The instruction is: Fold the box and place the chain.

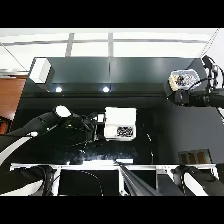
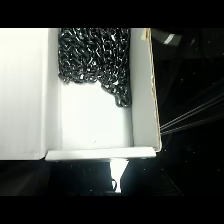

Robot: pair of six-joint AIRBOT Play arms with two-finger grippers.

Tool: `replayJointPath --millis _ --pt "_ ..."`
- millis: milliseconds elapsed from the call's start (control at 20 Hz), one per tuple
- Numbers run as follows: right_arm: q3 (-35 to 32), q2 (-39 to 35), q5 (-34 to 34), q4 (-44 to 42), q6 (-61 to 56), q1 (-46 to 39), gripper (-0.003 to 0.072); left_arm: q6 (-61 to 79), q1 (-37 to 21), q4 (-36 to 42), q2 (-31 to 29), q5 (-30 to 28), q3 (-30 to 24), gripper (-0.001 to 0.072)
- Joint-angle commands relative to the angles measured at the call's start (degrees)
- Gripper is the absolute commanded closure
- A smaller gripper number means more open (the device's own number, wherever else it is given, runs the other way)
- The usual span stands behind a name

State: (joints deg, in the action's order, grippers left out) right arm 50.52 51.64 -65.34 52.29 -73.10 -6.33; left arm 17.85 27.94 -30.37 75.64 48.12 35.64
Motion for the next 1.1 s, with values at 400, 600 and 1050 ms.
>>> replayJointPath --millis 400,600,1050 --pt "0.0 1.7 8.1 5.0 1.6 7.1 -0.0012 -0.1 3.4 0.7 0.4 -3.7 0.0 0.0260" --pt "0.1 10.2 8.9 -2.0 17.2 7.6 -0.0011 -0.1 3.4 0.7 0.4 -3.6 0.0 0.0260" --pt "2.3 25.2 -2.5 -21.2 44.9 12.5 -0.0010 -0.1 3.4 0.7 0.4 -3.7 0.0 0.0259"
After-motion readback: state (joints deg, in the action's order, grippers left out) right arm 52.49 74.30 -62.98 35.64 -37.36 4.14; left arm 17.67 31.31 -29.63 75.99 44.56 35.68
